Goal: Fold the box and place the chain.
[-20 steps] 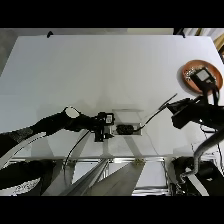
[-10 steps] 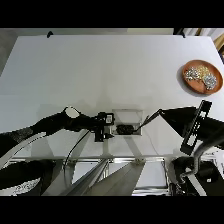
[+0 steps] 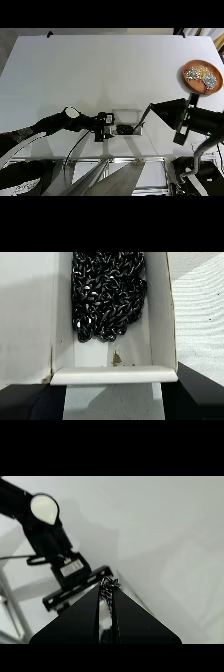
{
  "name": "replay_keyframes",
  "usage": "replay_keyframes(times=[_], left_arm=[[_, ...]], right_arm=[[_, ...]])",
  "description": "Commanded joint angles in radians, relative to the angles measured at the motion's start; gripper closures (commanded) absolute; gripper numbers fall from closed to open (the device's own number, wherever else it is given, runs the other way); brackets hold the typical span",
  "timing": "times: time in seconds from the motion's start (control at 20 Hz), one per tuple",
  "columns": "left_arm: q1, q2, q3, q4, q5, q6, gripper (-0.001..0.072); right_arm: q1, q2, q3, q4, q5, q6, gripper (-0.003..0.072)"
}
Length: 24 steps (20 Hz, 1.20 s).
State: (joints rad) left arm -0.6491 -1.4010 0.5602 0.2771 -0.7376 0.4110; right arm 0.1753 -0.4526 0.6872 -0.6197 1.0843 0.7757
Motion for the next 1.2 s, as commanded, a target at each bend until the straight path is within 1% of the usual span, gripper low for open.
replay_keyframes(times=[0.0, 0.1, 0.2, 0.3, 0.45, 0.55, 0.75, 0.85, 0.9, 1.05, 1.15], left_arm=[[-0.001, 0.001, 0.0, 0.0, 0.0, 0.0, 0.0679], [-0.001, 0.001, 0.0, 0.0, 0.0, 0.0, 0.0679], [0.0, 0.001, 0.0, 0.0, 0.0, 0.0, 0.0679], [-0.001, 0.001, 0.0, 0.0, 0.0, 0.0, 0.0679], [0.0, 0.001, 0.0, 0.0, 0.0, 0.0, 0.0679], [0.0, 0.001, 0.0, 0.0, 0.0, 0.0, 0.0679], [0.0, 0.001, 0.0, 0.0, 0.0, 0.0, 0.0679], [0.0, 0.001, 0.0, 0.0, 0.0, 0.0, 0.0679], [-0.001, 0.001, 0.0, 0.0, 0.0, 0.0, 0.0679], [-0.001, 0.001, 0.0, 0.0, 0.0, 0.0, 0.0679], [0.0, 0.001, 0.0, 0.0, 0.0, 0.0, 0.0679]], right_arm=[[0.0, -0.179, 0.0, 0.003, 0.09, -0.051, 0.0672], [0.025, -0.293, 0.0, -0.039, 0.108, -0.051, 0.0672], [0.104, -0.396, 0.0, -0.061, 0.086, -0.052, 0.0672], [0.222, -0.484, 0.0, -0.095, 0.032, -0.052, 0.0672], [0.367, -0.567, 0.0, -0.196, -0.053, -0.024, 0.0672], [0.406, -0.587, 0.0, -0.223, -0.088, 0.012, 0.0672], [0.434, -0.612, 0.0, -0.222, -0.184, 0.067, 0.0669], [0.436, -0.631, 0.0, -0.22, -0.208, 0.11, 0.0592], [0.436, -0.639, -0.001, -0.222, -0.219, 0.14, 0.0568], [0.436, -0.641, 0.0, -0.221, -0.249, 0.239, 0.0567], [0.435, -0.613, 0.0, -0.221, -0.243, 0.272, 0.0568]])
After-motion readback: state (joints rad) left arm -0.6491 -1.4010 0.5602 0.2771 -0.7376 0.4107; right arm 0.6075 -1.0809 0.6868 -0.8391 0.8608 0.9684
